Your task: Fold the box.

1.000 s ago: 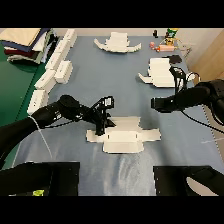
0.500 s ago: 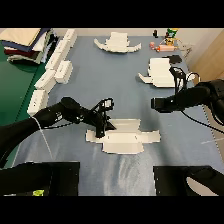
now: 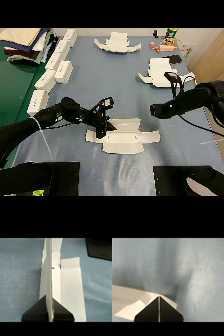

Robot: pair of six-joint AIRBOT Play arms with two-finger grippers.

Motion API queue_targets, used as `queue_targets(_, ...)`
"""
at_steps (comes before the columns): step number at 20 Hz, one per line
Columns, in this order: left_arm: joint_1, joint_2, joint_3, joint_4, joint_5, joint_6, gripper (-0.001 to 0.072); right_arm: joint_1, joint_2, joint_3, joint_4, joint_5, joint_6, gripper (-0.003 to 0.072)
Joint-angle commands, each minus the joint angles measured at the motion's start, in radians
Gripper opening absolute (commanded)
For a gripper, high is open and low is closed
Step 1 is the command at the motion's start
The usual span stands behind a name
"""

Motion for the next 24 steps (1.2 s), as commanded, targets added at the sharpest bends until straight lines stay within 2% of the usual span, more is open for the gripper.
queue_targets(1, 0.001, 0.000, 0.000, 0.001, -0.006, -0.004, 0.0013, 0.116, 0.077, -0.059, 0.012, -0.096, -0.037, 0.0000)
queue_targets(3, 0.001, 0.000, 0.000, 0.001, -0.005, -0.003, 0.0013, 0.254, 0.164, -0.146, 0.029, -0.095, -0.111, 0.0000)
queue_targets(5, 0.001, 0.000, 0.000, 0.001, -0.005, -0.003, 0.0013, 0.421, 0.262, -0.241, 0.073, -0.047, -0.219, 0.0002)
queue_targets(6, 0.001, 0.000, 0.000, 0.001, -0.005, -0.003, 0.0013, 0.498, 0.299, -0.279, 0.071, -0.005, -0.222, 0.0078)
queue_targets(7, 0.001, 0.000, 0.000, 0.000, -0.005, -0.003, 0.0013, 0.570, 0.323, -0.312, 0.052, 0.050, -0.223, 0.0367)
queue_targets(8, 0.001, 0.000, 0.000, 0.000, -0.005, -0.003, 0.0013, 0.629, 0.327, -0.336, 0.013, 0.100, -0.223, 0.0534)
queue_targets(10, 0.001, 0.000, 0.000, 0.000, -0.004, -0.003, 0.0014, 0.714, 0.306, -0.372, -0.076, 0.183, -0.223, 0.0597)
queue_targets(15, 0.001, 0.000, 0.000, 0.000, -0.003, -0.003, 0.0013, 0.827, 0.130, -0.387, -0.290, 0.334, -0.301, 0.0597)
queue_targets(19, 0.001, 0.000, 0.000, 0.000, -0.003, -0.003, 0.0014, 0.835, -0.004, -0.386, -0.402, 0.381, -0.284, 0.0589)
queue_targets(21, 0.001, 0.000, 0.000, 0.000, -0.003, -0.003, 0.0014, 0.835, -0.015, -0.374, -0.462, 0.386, -0.156, 0.0589)
queue_targets(24, 0.001, 0.000, 0.000, 0.000, -0.003, -0.003, 0.0013, 0.834, 0.000, -0.327, -0.522, 0.324, 0.003, 0.0588)
